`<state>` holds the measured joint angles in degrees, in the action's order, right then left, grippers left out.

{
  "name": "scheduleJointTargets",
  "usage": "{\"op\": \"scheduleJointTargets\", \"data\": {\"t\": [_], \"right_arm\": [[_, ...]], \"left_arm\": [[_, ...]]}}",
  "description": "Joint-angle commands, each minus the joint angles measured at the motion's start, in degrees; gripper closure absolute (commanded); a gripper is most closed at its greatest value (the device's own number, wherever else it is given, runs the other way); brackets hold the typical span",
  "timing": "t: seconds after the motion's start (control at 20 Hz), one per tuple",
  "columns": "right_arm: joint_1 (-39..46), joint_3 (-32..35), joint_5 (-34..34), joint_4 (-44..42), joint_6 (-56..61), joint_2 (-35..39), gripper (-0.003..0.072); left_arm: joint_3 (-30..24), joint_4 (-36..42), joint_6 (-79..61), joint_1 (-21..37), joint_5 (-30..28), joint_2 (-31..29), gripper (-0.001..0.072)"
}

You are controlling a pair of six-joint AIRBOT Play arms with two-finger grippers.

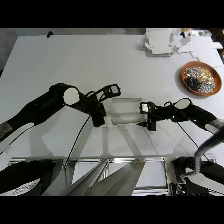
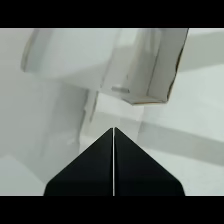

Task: Fold the box and place the chain.

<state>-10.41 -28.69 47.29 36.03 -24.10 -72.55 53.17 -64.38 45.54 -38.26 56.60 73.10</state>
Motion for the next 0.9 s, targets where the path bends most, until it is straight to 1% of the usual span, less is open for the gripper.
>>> {"op": "scheduleJointTargets", "data": {"t": [0.0, 0.1, 0.2, 0.3, 0.45, 0.85], "right_arm": [[0.0, 0.0, 0.0, 0.0, 0.0, 0.0, 0.0249], [0.0, 0.0, 0.0, 0.0, 0.0, 0.0, 0.0249], [0.0, 0.0, 0.0, 0.0, 0.0, 0.0, 0.0249], [0.0, 0.0, 0.0, 0.0, 0.0, 0.0, 0.0249], [0.0, 0.0, 0.0, 0.0, 0.0, 0.0, 0.0249], [0.0, 0.0, 0.0, 0.0, 0.0, 0.0, 0.0249]], "left_arm": [[-5.9, 1.5, -7.0, 0.2, -3.5, -0.3, 0.0704], [-8.6, 4.9, -15.5, 0.2, -6.7, 0.1, 0.0704], [-9.2, 5.7, -19.8, 0.2, -8.1, 1.9, 0.0703], [-9.2, 5.9, -20.1, 0.2, -9.4, 3.9, 0.0702], [-9.2, 5.9, -20.0, 0.2, -9.7, 6.1, 0.0703], [-9.2, 5.9, -20.0, 0.2, -9.7, 6.3, 0.0703]]}}
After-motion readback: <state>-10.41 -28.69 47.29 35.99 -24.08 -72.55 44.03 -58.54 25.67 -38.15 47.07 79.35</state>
